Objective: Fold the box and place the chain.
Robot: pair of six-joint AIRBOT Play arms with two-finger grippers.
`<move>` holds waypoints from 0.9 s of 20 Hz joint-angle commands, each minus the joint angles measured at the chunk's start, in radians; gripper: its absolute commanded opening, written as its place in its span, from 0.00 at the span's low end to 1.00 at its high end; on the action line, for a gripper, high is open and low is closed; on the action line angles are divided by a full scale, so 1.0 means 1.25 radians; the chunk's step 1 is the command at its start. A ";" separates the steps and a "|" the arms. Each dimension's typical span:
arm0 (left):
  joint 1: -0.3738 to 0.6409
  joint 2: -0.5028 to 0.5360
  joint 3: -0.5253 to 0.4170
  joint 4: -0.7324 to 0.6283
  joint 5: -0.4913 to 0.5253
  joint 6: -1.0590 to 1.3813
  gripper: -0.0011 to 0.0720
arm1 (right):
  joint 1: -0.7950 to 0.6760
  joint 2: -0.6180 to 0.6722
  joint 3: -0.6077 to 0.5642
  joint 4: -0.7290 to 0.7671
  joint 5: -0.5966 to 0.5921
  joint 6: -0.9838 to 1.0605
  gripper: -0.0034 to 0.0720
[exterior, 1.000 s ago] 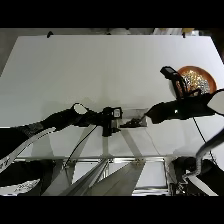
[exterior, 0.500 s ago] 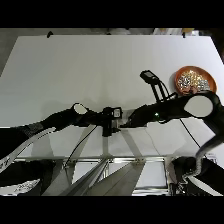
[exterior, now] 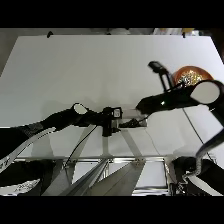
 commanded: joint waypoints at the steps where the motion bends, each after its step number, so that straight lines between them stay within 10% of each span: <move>1: 0.000 0.001 0.000 0.000 0.001 0.000 0.52 | -0.113 -0.020 0.017 -0.108 -0.013 0.005 0.07; 9: 0.000 0.001 0.000 0.000 0.001 0.000 0.52 | -0.186 -0.227 0.016 -0.304 -0.014 0.050 0.07; 12: 0.000 0.001 0.000 0.000 0.000 0.000 0.52 | -0.186 -0.279 0.015 -0.305 -0.021 0.066 0.34; 18: 0.000 0.001 0.000 0.000 0.000 0.000 0.52 | -0.186 -0.337 0.015 -0.305 -0.038 0.071 0.34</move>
